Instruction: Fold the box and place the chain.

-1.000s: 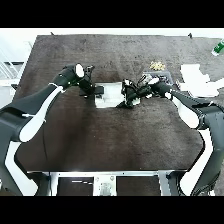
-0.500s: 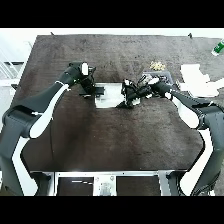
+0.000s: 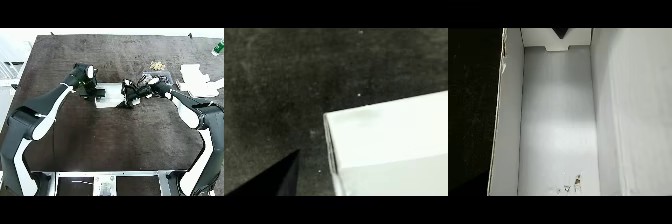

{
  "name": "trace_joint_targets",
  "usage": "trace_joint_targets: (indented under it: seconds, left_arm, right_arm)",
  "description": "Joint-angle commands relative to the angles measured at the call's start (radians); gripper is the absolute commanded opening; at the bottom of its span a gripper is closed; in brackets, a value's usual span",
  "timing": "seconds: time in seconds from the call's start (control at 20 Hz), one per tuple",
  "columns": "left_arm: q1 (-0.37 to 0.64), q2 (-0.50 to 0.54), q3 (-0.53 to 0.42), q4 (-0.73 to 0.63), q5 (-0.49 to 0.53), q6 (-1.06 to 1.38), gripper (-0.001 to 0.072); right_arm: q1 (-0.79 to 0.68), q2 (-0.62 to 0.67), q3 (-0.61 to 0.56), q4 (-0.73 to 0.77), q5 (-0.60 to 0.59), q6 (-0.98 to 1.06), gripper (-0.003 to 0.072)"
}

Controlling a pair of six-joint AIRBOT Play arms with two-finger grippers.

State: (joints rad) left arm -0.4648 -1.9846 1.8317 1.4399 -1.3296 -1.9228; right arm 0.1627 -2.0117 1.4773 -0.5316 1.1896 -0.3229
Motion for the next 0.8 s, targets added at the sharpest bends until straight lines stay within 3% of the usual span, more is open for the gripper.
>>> trace_joint_targets:
  seconds: [0.0, 0.1, 0.15, 0.3, 0.35, 0.4, 0.45, 0.75]
  left_arm:
    - [-0.010, 0.000, 0.001, 0.039, -0.002, -0.042, 0.0396]
    - [-0.016, 0.000, 0.001, 0.054, 0.006, -0.059, 0.0395]
    - [-0.016, 0.000, 0.001, 0.054, 0.008, -0.064, 0.0350]
    - [-0.016, 0.000, 0.001, 0.054, 0.017, -0.068, 0.0348]
    - [-0.016, 0.000, 0.001, 0.058, 0.014, -0.073, 0.0268]
    - [-0.016, 0.000, 0.001, 0.066, 0.013, -0.077, 0.0087]
    - [-0.014, 0.000, 0.001, 0.064, 0.014, -0.077, 0.0040]
    - [-0.014, 0.000, 0.001, 0.063, 0.055, -0.077, 0.0040]
  right_arm:
    - [0.000, 0.000, 0.000, 0.000, 0.000, 0.000, 0.0578]
    - [0.000, 0.000, 0.000, 0.000, 0.001, 0.000, 0.0578]
    - [0.000, 0.000, 0.000, 0.000, 0.000, 0.000, 0.0578]
    - [0.000, 0.000, 0.000, 0.000, 0.001, 0.000, 0.0578]
    - [0.000, 0.000, 0.000, 0.000, 0.000, 0.000, 0.0577]
    - [0.000, 0.000, 0.000, 0.000, 0.000, 0.000, 0.0578]
    - [0.000, 0.000, 0.000, 0.000, 0.000, 0.000, 0.0578]
    - [0.000, 0.000, 0.000, 0.000, 0.001, 0.000, 0.0578]
